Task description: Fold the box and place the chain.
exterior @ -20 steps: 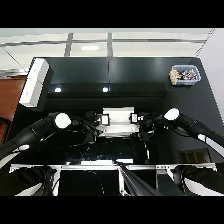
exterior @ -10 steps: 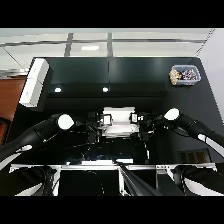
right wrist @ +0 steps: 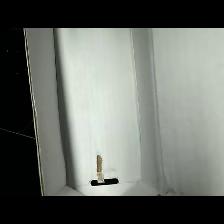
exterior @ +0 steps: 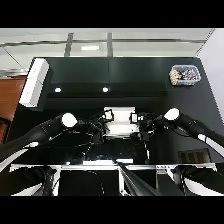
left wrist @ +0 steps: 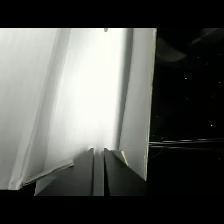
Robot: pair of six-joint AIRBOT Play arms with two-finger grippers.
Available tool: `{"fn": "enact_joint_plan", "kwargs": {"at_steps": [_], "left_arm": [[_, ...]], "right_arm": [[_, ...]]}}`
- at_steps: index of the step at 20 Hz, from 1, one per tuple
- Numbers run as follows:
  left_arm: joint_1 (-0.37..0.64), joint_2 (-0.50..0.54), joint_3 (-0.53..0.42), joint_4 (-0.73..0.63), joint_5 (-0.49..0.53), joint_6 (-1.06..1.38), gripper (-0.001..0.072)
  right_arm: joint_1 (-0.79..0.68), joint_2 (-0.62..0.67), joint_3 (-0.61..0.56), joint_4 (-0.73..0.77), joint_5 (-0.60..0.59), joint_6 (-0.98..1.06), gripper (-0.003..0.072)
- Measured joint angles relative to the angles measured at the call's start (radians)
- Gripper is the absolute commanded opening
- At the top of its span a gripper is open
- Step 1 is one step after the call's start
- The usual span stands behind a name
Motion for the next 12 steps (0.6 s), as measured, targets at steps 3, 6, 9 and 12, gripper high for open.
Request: {"fn": "enact_joint_plan", "kwargs": {"at_steps": [3, 6, 9, 12], "left_arm": [[0.001, -0.002, 0.000, 0.006, 0.001, -0.001, 0.0337], [0.002, -0.003, 0.000, 0.023, -0.014, -0.002, 0.0155], [0.012, 0.014, 0.002, 0.068, -0.026, -0.020, 0.0030], [0.068, 0.087, 0.006, 0.160, -0.047, -0.126, 0.0031]], "right_arm": [[0.000, 0.000, 0.000, -0.001, 0.003, -0.001, 0.0416], [0.000, 0.000, 0.000, 0.000, 0.003, 0.000, 0.0415], [0.000, 0.000, 0.000, 0.003, -0.001, 0.004, 0.0415], [0.000, 0.000, 0.000, 0.005, -0.008, 0.005, 0.0415]]}}
